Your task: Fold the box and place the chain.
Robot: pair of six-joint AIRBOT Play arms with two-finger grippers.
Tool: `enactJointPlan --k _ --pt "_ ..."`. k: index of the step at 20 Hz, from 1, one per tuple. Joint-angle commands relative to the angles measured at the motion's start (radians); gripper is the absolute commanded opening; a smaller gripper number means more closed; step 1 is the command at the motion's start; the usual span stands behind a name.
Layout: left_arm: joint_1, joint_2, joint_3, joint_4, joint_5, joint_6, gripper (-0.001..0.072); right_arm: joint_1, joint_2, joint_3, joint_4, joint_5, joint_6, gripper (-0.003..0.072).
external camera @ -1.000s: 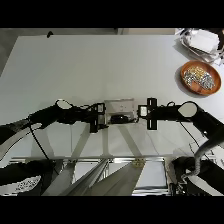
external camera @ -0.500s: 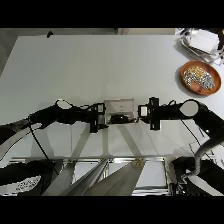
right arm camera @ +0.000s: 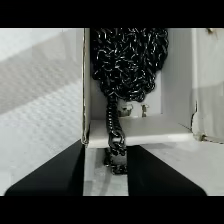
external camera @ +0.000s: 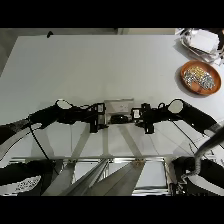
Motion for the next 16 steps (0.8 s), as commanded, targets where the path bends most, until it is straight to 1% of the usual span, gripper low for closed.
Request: enactJointPlan --k 1,2,3,4,5,7,8,12,16 --pt "0.000 0.001 0.000 0.000 0.000 0.001 0.0208 0.005 -0.015 0.000 0.024 -0.005 -0.018 0.0152" --pt "0.000 0.001 0.000 0.000 0.000 0.001 0.0208 0.005 -0.015 0.000 0.023 -0.005 -0.018 0.0106" --pt "0.000 0.001 0.000 0.000 0.000 0.001 0.0208 0.005 -0.015 0.000 0.019 -0.005 -0.018 0.0077" --pt "0.000 0.001 0.000 0.000 0.000 0.001 0.0208 0.005 -0.015 0.000 0.007 -0.005 -0.014 0.0076" --pt "0.000 0.001 0.000 0.000 0.000 0.001 0.0208 0.005 -0.014 0.000 -0.009 -0.003 -0.007 0.0043" --pt "0.000 0.001 0.000 0.000 0.000 0.001 0.0208 0.005 -0.014 0.000 -0.059 0.002 0.039 0.0035" --pt "0.000 0.001 0.000 0.000 0.000 0.001 0.0208 0.003 -0.013 0.000 -0.087 0.003 0.066 0.0017" --pt "0.000 0.001 0.000 0.000 0.000 0.001 0.0208 0.003 0.006 0.000 -0.196 0.002 0.126 0.0017" --pt "0.000 0.001 0.000 0.000 0.000 0.001 0.0208 0.003 0.079 0.000 -0.206 0.003 0.126 0.0016"
